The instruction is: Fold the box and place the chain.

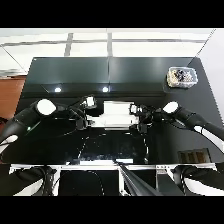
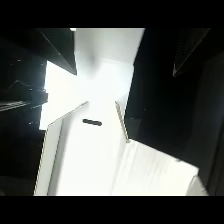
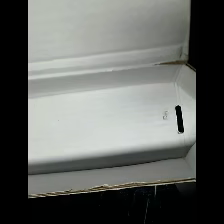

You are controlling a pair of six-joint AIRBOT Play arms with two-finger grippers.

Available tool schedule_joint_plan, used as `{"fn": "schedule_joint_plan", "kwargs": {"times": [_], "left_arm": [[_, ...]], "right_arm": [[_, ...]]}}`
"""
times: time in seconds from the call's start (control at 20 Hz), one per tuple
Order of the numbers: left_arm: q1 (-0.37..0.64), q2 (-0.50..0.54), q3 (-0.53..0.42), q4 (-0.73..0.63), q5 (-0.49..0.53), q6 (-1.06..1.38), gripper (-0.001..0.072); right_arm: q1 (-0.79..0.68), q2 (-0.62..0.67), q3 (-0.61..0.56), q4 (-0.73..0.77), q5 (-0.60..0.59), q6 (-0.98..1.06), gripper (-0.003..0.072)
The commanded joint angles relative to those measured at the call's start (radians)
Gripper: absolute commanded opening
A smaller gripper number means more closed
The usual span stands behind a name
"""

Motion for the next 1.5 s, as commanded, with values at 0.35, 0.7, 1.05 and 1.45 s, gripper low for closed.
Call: {"fn": "schedule_joint_plan", "kwargs": {"times": [0.35,0.7,1.05,1.45], "left_arm": [[-0.017,-0.227,0.15,-0.047,-0.156,0.163,0.0674],[-0.026,-0.229,0.15,-0.087,-0.159,0.138,0.0273],[-0.045,-0.246,0.15,-0.174,-0.151,0.137,0.0272],[-0.085,-0.3,0.15,-0.253,-0.103,0.092,0.0159]], "right_arm": [[0.001,0.0,0.0,0.0,0.0,0.0,0.0318],[0.001,0.0,0.0,0.0,0.0,0.0,0.0318],[0.001,0.0,0.0,0.0,0.0,0.0,0.0319],[0.001,0.0,0.0,0.0,0.0,0.0,0.0319]]}}
